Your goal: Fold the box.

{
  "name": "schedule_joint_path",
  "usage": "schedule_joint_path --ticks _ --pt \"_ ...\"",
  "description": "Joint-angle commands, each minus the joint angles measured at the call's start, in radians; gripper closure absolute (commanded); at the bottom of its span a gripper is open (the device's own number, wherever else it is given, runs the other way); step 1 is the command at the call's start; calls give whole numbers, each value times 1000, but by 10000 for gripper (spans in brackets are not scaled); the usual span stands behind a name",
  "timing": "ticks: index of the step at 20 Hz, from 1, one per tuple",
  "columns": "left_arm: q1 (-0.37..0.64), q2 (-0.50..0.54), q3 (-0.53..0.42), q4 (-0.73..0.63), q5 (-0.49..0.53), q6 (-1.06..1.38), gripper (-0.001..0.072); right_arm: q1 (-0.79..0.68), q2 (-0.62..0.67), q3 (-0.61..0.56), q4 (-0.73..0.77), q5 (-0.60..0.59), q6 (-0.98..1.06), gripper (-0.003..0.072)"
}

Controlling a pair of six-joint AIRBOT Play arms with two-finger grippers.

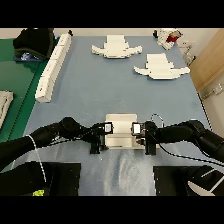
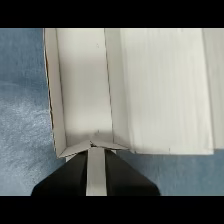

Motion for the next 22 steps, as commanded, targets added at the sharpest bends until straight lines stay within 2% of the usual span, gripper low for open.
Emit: schedule_joint_path --ticks 1,3,4,5,6,13,14,16,18,20,22 --pt "0 1 0 0 0 0 199 1 -34 0 86 32 -61 534" --pt "0 1 0 0 0 0 199 1 -59 0 101 34 -61 521" --pt "0 1 0 0 0 0 199 1 -68 0 105 35 -61 391" --pt "0 1 0 0 0 0 199 1 -76 0 106 40 -61 161" --pt "0 1 0 0 0 0 199 1 -80 0 106 44 -61 78" --pt "0 1 0 0 0 0 199 0 -77 0 103 43 -60 79" --pt "0 1 0 0 0 0 199 0 -76 0 103 39 -60 108" --pt "0 1 0 0 0 0 199 0 -65 1 92 14 -26 213" --pt "0 1 0 0 0 0 199 0 -46 17 13 -37 117 488" --pt "0 1 0 0 0 0 199 0 -28 41 -124 -105 346 662" --pt "0 1 0 0 0 0 199 -1 -9 64 -270 -165 592 682"
